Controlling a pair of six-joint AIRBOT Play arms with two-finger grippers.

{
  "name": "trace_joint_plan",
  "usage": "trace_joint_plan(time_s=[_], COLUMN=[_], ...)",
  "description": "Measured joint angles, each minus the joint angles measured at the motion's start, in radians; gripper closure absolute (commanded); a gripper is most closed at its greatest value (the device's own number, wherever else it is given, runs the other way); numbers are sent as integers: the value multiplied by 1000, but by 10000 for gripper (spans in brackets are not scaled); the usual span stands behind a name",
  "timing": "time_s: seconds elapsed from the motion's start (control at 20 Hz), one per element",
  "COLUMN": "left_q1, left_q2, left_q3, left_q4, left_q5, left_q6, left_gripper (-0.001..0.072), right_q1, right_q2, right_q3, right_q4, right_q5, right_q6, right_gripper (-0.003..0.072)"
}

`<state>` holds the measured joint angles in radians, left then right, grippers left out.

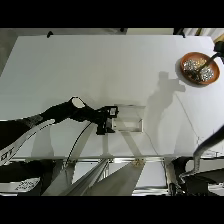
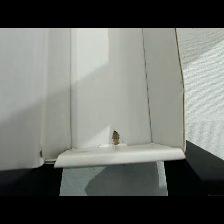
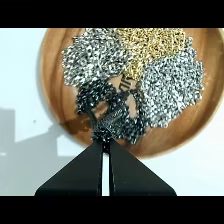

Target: Fold the box and place the chain.

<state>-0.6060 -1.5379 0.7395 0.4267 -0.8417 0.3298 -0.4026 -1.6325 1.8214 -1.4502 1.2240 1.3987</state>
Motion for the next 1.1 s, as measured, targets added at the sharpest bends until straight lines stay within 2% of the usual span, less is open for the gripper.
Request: trace_joint_plan(time_s=[0.35,0.65,0.85,1.1], left_q1=[0,0,0,0], left_q2=[0,0,0,0], left_q3=[0,0,0,0], left_q4=[0,0,0,0], left_q5=[0,0,0,0], left_q6=[0,0,0,0], left_gripper=[457,457,457,457], right_q1=[0,0,20,125], right_q2=[227,408,515,627], right_q3=[0,-25,-84,-208], right_q4=[88,130,170,185], right_q5=[187,264,295,371], right_q6=[-33,-45,-61,-88], right_gripper=[668,668,668,669])
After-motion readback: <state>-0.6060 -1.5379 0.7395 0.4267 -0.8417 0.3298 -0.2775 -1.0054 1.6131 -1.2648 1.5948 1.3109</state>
